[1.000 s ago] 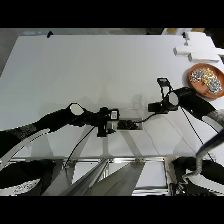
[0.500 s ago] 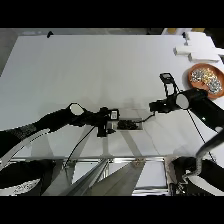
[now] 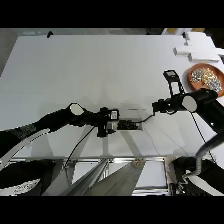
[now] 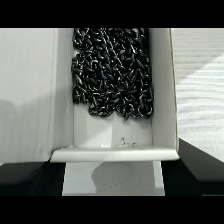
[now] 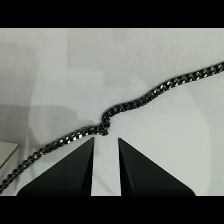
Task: Fold the box and place the chain.
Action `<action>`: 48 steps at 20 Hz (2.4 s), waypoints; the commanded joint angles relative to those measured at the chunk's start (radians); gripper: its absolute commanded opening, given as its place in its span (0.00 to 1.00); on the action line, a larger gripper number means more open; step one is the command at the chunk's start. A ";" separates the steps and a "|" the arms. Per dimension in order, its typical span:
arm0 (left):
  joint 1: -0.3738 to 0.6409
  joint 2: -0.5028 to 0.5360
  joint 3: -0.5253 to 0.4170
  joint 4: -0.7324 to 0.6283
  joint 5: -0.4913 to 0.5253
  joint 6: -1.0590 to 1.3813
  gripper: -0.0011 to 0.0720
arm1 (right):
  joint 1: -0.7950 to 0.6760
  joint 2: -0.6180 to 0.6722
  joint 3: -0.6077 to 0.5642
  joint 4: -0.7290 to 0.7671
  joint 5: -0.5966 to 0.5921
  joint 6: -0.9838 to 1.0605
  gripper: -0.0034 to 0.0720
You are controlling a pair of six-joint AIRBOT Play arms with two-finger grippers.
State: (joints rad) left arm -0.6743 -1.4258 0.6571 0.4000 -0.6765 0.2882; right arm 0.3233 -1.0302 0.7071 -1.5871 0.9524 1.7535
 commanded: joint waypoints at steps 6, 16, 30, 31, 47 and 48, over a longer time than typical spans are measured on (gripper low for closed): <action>0.000 0.000 0.000 0.000 -0.009 0.000 0.39 | 0.001 -0.184 0.001 0.001 -0.003 -0.037 0.31; 0.000 0.000 0.000 0.000 -0.009 0.000 0.39 | 0.001 -0.257 0.001 0.068 -0.031 -0.086 0.15; 0.000 0.000 0.000 0.000 -0.009 0.000 0.39 | 0.002 0.245 0.001 0.225 0.222 -0.194 0.07; 0.000 0.000 0.000 0.000 -0.009 0.000 0.39 | 0.002 0.280 0.001 0.277 0.243 -0.203 0.07; 0.000 0.000 0.000 0.000 -0.009 0.000 0.39 | 0.002 0.375 0.001 1.060 0.147 -0.666 0.07; 0.000 0.000 0.000 0.000 -0.009 0.000 0.39 | 0.002 0.374 0.001 1.070 0.133 -0.689 0.07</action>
State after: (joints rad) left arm -0.6743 -1.4258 0.6571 0.3996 -0.6857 0.2878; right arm 0.3241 -0.6571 0.7071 -0.6361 1.1336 1.1774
